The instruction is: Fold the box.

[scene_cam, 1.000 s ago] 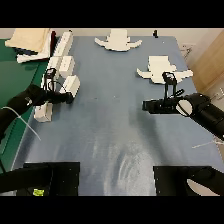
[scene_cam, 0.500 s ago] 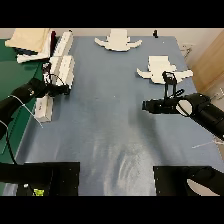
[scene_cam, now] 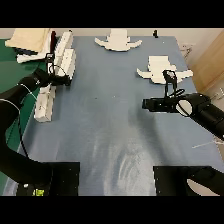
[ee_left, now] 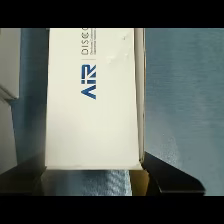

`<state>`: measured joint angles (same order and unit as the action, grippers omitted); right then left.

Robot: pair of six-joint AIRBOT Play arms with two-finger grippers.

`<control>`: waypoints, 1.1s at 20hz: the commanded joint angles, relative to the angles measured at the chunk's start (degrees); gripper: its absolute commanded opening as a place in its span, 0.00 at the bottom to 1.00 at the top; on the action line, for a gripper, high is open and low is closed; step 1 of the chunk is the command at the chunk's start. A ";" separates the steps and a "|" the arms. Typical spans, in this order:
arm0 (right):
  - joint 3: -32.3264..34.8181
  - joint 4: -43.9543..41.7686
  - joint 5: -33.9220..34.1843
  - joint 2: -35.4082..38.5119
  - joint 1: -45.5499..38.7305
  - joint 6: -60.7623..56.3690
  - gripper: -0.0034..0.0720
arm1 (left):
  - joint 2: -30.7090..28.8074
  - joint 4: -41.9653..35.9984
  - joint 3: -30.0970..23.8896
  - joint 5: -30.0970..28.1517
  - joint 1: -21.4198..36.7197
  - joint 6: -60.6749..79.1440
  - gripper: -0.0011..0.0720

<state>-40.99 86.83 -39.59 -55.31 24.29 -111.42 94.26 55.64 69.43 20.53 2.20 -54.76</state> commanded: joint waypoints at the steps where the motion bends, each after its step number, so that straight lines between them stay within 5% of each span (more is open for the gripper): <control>1: -0.07 0.46 0.52 -0.04 -0.02 0.00 0.05 | 4.02 -0.02 4.22 -1.14 0.02 1.03 0.73; 6: -0.07 0.90 0.68 -0.04 -0.02 0.00 0.05 | 8.46 -0.02 8.96 0.50 0.04 1.22 0.73; 22: -0.07 0.98 0.70 -0.04 -0.02 0.00 0.05 | 8.74 -0.33 8.96 -2.97 -0.02 1.84 0.73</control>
